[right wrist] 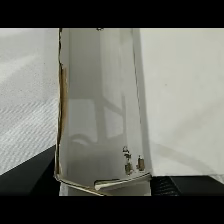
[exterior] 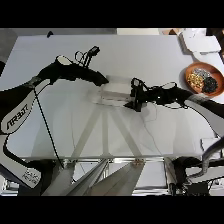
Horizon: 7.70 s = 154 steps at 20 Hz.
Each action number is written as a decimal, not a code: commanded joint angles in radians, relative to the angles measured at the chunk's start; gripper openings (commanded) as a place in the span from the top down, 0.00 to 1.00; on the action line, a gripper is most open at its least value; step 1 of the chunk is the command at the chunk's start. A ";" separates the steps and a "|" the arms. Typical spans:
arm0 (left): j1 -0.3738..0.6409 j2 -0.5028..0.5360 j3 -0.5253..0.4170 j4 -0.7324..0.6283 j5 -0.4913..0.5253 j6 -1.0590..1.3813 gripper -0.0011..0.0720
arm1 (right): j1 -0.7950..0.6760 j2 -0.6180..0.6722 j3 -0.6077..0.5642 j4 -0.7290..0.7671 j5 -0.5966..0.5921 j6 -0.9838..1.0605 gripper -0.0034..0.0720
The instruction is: Fold the box and place the chain.
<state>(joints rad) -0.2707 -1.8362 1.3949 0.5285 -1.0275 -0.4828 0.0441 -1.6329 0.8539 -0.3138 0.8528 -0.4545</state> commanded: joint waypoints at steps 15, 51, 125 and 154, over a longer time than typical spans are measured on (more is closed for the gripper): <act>0.104 0.112 -0.002 0.567 -0.233 -0.023 0.97 | 0.000 0.000 0.001 0.000 0.000 0.001 0.37; 0.051 0.138 -0.002 0.501 -0.214 -0.032 0.97 | 0.000 0.000 0.001 0.000 0.000 0.001 0.37; 0.003 0.055 -0.184 0.048 -0.097 0.927 0.50 | 0.000 0.000 0.001 0.000 0.000 0.001 0.37; 0.233 0.396 -0.184 0.424 -0.151 -0.203 0.98 | 0.000 0.000 0.001 0.000 0.000 0.001 0.37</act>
<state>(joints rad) -0.1024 -1.4490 1.2102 0.9039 -1.2236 -0.3340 0.0441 -1.6329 0.8543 -0.3138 0.8524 -0.4538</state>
